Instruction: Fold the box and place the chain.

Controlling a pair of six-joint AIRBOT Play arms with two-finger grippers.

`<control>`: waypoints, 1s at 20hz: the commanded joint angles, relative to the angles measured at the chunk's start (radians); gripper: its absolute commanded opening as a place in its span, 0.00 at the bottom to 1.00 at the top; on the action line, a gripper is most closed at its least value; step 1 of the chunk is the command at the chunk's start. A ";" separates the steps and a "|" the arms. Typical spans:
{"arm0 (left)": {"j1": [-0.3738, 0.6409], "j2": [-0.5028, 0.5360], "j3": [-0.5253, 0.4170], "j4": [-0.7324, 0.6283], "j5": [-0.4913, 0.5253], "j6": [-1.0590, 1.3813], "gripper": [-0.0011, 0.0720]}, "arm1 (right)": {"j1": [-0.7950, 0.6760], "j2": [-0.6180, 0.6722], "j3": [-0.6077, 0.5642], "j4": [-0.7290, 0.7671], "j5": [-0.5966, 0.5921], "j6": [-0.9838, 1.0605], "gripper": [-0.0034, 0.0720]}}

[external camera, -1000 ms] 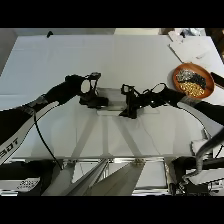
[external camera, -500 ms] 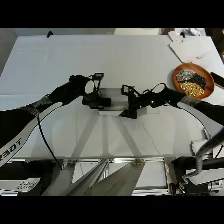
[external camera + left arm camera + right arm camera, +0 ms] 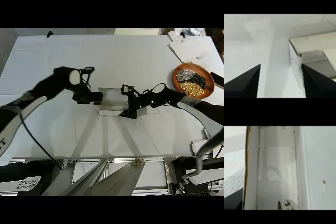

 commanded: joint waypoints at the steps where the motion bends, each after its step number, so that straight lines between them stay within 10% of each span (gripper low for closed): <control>1: 0.098 0.082 -0.001 -0.084 -0.085 0.309 0.79 | 0.000 -0.001 0.000 0.000 -0.001 0.000 0.71; 7: 0.261 0.210 -0.047 -0.217 -0.067 0.821 0.79 | 0.000 -0.001 0.000 0.000 -0.001 0.000 0.71; 20: 0.367 0.054 -0.328 -0.747 0.026 2.209 0.99 | 0.000 -0.001 0.000 0.000 -0.001 0.000 0.71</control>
